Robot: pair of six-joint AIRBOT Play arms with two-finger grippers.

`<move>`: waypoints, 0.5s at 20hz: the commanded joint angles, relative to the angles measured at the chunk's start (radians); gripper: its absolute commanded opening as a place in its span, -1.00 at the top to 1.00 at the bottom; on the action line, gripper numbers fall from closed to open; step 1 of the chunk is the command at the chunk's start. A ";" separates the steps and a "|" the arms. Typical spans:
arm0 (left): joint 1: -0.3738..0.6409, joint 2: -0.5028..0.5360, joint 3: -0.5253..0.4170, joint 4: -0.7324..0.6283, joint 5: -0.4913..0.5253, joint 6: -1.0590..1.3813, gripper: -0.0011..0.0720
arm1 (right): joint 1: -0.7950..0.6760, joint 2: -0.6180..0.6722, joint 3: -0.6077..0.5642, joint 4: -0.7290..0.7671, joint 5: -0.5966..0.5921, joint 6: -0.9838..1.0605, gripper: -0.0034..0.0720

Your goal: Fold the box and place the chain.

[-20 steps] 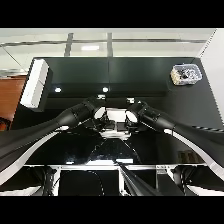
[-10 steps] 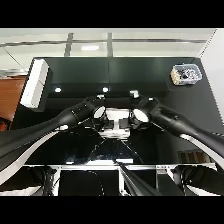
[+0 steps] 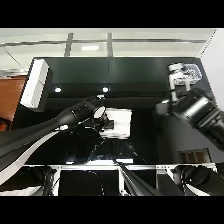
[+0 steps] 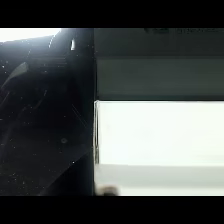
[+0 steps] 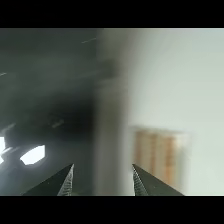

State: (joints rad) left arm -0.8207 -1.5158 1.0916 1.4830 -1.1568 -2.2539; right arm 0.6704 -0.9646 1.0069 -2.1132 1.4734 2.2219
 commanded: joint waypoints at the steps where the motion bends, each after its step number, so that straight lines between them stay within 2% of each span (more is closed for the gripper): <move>1: 0.000 0.000 0.000 0.000 0.001 0.002 0.90 | -0.172 0.024 -0.027 -0.151 -0.107 -0.029 -0.25; 6: 0.000 0.000 0.000 0.000 0.000 0.002 0.90 | -0.460 -0.002 -0.129 0.047 -0.660 0.060 -0.26; 10: -0.001 0.000 0.000 -0.003 0.000 0.002 0.90 | -0.573 -0.113 -0.137 0.059 -1.000 0.085 -0.26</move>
State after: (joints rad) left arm -0.8211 -1.5158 1.0916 1.4822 -1.1553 -2.2513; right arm 0.1898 -1.0183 0.8852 -2.0876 0.7807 2.2795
